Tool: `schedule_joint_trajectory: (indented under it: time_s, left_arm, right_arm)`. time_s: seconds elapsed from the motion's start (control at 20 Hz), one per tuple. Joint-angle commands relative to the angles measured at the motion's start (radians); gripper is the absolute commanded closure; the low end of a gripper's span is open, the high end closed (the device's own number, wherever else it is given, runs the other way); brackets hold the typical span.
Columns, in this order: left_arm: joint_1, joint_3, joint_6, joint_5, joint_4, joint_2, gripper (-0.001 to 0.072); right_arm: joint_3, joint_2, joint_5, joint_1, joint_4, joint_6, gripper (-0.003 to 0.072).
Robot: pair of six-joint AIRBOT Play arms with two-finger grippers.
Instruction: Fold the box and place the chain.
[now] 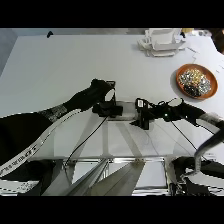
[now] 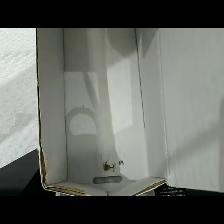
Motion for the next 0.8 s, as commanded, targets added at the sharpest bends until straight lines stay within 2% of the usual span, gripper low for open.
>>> schedule_joint_trajectory:
  time_s: [0.0, 0.05, 0.1, 0.15, 0.4, 0.5, 0.55, 0.75]
  left_arm:
    - [-0.001, 0.002, -0.026, 0.025, 0.002, -0.005, 0.0444]
    - [-0.001, 0.002, -0.026, 0.025, -0.002, -0.005, 0.0509]
    - [-0.001, 0.002, -0.026, 0.025, -0.005, -0.005, 0.065]
    - [-0.001, 0.002, -0.026, 0.025, -0.005, -0.005, 0.0681]
    - [-0.001, 0.002, -0.026, 0.011, -0.007, -0.007, 0.0706]
    - [-0.002, 0.002, -0.025, 0.0, -0.006, -0.012, 0.0664]
    - [-0.003, 0.002, -0.021, -0.001, -0.006, -0.014, 0.061]
    - [-0.003, 0.002, -0.021, -0.003, 0.0, -0.018, 0.0599]
  right_arm:
    - [0.0, 0.0, 0.0, 0.0, 0.0, 0.0, 0.025]
    - [0.0, 0.0, 0.0, 0.0, 0.0, 0.0, 0.025]
    - [0.0, 0.0, 0.0, 0.0, 0.0, 0.0, 0.025]
    - [0.0, 0.0, 0.0, 0.0, 0.0, 0.0, 0.025]
    - [0.0, 0.0, 0.0, 0.0, 0.0, 0.0, 0.025]
    - [0.0, 0.0, 0.0, 0.0, 0.0, 0.0, 0.025]
    - [0.0, 0.0, 0.0, 0.0, 0.0, 0.0, 0.025]
    - [0.0, 0.0, 0.0, 0.0, 0.0, 0.0, 0.025]
